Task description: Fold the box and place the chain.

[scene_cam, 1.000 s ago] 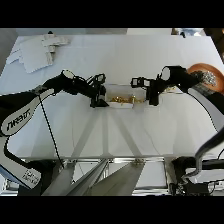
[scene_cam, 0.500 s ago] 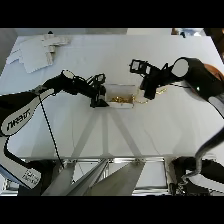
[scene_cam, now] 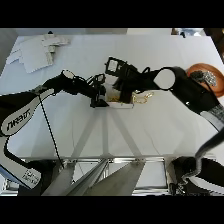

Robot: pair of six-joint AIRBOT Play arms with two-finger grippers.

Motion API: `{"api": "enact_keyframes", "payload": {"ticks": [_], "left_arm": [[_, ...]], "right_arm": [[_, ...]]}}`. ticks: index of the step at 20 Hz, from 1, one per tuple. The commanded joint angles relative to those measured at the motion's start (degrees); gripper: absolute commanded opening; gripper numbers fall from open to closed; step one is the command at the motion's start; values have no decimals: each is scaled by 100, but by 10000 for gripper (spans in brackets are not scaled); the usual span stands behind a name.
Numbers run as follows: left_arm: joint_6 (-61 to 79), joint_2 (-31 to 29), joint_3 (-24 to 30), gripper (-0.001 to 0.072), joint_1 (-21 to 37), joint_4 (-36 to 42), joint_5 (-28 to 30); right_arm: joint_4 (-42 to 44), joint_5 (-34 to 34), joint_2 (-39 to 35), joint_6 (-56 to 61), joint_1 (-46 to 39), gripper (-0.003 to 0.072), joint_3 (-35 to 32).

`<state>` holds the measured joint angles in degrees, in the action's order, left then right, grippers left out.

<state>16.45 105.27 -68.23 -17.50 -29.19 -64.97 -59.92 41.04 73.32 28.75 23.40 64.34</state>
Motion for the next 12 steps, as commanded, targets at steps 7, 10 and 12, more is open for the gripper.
{"api": "enact_keyframes", "payload": {"ticks": [7, 10, 12], "left_arm": [[0, 0, -2, 417, 0, 0, 2], [0, 0, -2, 417, 0, 0, 2], [0, 0, -2, 417, 0, 0, 2]], "right_arm": [[-2048, 400, 372, 1784, 181, 160, 4], [-2044, 415, 262, 1884, 179, 317, 4], [-2050, 483, -22, 1875, 122, 317, 0]]}}
